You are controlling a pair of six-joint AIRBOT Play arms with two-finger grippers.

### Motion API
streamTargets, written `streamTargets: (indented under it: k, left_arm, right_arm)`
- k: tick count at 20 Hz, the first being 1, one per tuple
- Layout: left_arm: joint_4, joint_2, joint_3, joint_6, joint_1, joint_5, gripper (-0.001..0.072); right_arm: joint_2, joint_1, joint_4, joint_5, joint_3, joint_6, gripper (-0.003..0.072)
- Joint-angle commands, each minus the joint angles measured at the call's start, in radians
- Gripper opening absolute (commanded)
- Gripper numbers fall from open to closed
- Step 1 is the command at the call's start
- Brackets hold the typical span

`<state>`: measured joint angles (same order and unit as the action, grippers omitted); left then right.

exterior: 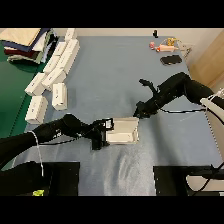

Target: Fold the box.

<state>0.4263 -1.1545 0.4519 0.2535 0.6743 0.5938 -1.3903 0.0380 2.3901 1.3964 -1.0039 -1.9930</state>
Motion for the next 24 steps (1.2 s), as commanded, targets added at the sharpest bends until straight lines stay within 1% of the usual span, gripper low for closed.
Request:
streamTargets:
  k: [1,5,7,10,12,15,19,20,21,22,23,24]
  left_arm:
    - [0.000,-0.001,0.000,0.000,0.000,0.000,0.0527]
    - [0.000,-0.001,0.000,0.000,0.000,0.000,0.0526]
    - [0.000,-0.001,0.000,0.000,0.000,0.000,0.0527]
    - [0.000,-0.001,0.000,0.000,0.000,0.000,0.0527]
    - [0.000,-0.001,0.000,0.000,0.000,0.000,0.0527]
    - [0.000,-0.001,0.000,0.000,0.000,0.000,0.0527]
    - [0.000,-0.001,0.000,0.000,0.000,0.000,0.0526]
    - [0.000,-0.001,0.000,0.000,0.000,0.000,0.0526]
    - [0.000,-0.001,0.000,0.000,0.000,0.000,0.0527]
    - [0.000,-0.001,0.000,0.000,0.000,0.000,0.0526]
    - [0.000,-0.001,0.000,0.000,0.000,0.000,0.0527]
    - [0.000,-0.001,0.000,0.000,0.000,0.000,0.0527]
  right_arm:
    - [-0.029,0.040,0.094,0.075,-0.024,-0.198,0.0001]
    - [-0.029,0.124,0.059,0.075,-0.022,-0.242,0.0002]
    - [-0.021,0.166,0.036,0.047,-0.011,-0.260,0.0002]
    - [0.036,0.221,0.023,-0.049,0.054,-0.293,0.0002]
    - [0.100,0.260,-0.024,-0.130,0.116,-0.303,0.0002]
    - [0.233,0.317,-0.100,-0.277,0.218,-0.303,0.0002]
    - [0.394,0.396,-0.106,-0.421,0.315,-0.389,0.0004]
    - [0.422,0.417,-0.106,-0.453,0.327,-0.425,0.0045]
    - [0.442,0.441,-0.106,-0.458,0.327,-0.469,0.0134]
    - [0.455,0.462,-0.106,-0.457,0.327,-0.511,0.0329]
    - [0.458,0.478,-0.112,-0.457,0.327,-0.558,0.0442]
    - [0.456,0.489,-0.132,-0.460,0.327,-0.590,0.0455]
